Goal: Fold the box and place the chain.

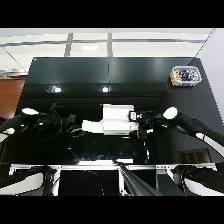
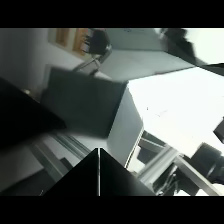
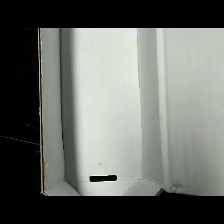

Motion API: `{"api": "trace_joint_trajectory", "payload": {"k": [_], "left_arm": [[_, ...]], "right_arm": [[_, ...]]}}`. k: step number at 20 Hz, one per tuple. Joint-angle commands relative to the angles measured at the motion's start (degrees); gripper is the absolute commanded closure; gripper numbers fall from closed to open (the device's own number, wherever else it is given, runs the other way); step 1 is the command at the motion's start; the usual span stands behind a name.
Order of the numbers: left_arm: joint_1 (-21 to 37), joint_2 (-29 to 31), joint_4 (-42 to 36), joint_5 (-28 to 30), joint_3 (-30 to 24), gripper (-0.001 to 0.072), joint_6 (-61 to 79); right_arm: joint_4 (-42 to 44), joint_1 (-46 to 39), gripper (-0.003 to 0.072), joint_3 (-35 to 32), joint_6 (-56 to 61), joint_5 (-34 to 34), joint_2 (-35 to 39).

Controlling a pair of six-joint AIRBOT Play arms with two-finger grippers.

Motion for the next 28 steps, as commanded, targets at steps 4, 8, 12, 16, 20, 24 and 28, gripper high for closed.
{"api": "trace_joint_trajectory", "payload": {"k": [4, 8, 12, 16, 20, 24, 28], "left_arm": [[-10.4, -3.1, -2.5, -1.6, 5.5, 0.0683, 8.3], [-10.6, -3.1, -2.6, -4.0, 8.2, 0.0683, 8.9], [-9.5, -3.1, -2.9, -6.5, 9.6, 0.0245, 9.0], [-9.7, -3.1, -6.2, -8.2, 9.8, 0.0071, 9.0], [-12.5, -3.1, -8.9, -8.8, 10.5, 0.0095, 7.5], [-16.1, -3.1, -5.1, -8.9, 13.5, 0.0249, 2.3], [-17.5, -3.0, 1.6, -8.7, 17.1, 0.0278, -6.3]], "right_arm": [[0.0, 0.0, 0.061, 0.0, 0.0, 0.0, 0.0], [0.0, 0.0, 0.061, 0.0, 0.0, 0.0, 0.0], [0.0, 0.0, 0.061, 0.0, 0.0, 0.0, 0.0], [0.0, 0.0, 0.061, 0.0, 0.0, 0.0, 0.0], [0.0, 0.0, 0.061, 0.0, 0.0, 0.0, 0.0], [0.0, 0.0, 0.061, 0.0, 0.0, 0.0, 0.0], [0.0, 0.0, 0.061, 0.0, 0.0, 0.0, 0.0]]}}
